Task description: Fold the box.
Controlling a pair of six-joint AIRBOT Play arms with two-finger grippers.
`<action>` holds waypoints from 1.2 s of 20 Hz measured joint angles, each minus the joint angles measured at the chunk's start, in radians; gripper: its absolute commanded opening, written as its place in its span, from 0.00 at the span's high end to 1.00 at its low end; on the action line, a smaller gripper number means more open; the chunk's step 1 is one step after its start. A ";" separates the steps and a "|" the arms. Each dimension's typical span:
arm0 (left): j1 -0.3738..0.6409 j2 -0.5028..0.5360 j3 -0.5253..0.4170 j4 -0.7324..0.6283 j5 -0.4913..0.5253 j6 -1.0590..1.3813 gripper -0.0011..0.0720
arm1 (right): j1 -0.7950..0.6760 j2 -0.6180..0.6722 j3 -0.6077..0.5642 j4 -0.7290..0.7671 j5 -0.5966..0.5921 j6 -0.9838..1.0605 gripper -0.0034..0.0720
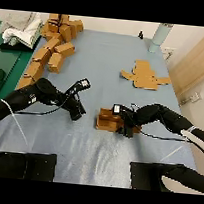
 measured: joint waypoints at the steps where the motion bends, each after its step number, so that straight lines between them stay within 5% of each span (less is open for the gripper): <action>1: -0.010 0.000 -0.008 -0.006 0.025 0.026 0.03 | 0.000 0.000 0.000 0.000 0.000 0.000 0.28; 4: -0.031 -0.016 -0.035 -0.058 0.109 0.168 0.03 | 0.000 0.000 0.000 0.000 0.000 0.000 0.28; 12: -0.128 -0.105 -0.059 -0.255 0.094 0.574 0.02 | 0.000 0.000 0.000 0.000 0.000 0.000 0.28; 24: -0.209 -0.166 -0.043 -0.283 0.158 0.515 0.02 | 0.000 0.000 0.000 0.004 0.002 -0.001 0.28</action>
